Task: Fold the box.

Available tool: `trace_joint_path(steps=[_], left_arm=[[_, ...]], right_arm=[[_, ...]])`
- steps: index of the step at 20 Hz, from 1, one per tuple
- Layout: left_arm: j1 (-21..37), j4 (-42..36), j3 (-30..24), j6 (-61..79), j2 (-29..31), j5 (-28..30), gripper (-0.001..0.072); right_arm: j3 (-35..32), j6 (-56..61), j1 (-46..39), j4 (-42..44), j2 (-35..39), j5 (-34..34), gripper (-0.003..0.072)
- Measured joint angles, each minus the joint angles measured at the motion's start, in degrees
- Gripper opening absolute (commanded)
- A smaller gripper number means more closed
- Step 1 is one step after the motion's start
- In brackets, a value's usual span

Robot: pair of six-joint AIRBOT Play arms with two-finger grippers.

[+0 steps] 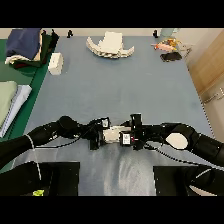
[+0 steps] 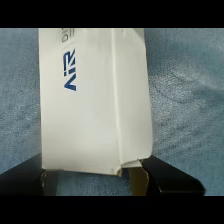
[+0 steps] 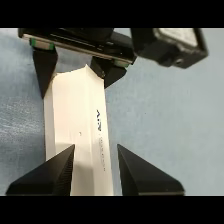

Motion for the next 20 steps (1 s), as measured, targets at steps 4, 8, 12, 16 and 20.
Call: trace_joint_path(steps=[4, 8, 12, 16, 20], left_arm=[[0.0, -0.02, 0.0, -0.07, -0.02, 0.07, 0.0505], [0.02, -0.02, 0.0, -0.02, -0.02, 0.09, 0.0506], [0.0, 0.0, 0.0, 0.02, -0.02, 0.2, 0.0506], [0.0, 0.04, 0.0, 0.15, -0.02, 0.2, 0.0506], [0.0, 0.2, 0.0, 0.24, -0.02, 0.2, 0.0506]], right_arm=[[0.0, 0.02, -0.02, -1.4, 0.09, -3.02, 0.0422], [0.0, 0.02, -0.02, -1.77, -0.5, -4.2, 0.0396], [0.0, 0.61, 0.0, -0.61, -2.12, -2.8, 0.0347], [0.0, 1.27, 0.0, 1.14, -2.8, -0.11, 0.0233], [0.0, 1.49, 0.0, 2.36, -2.99, 2.32, 0.0152]])
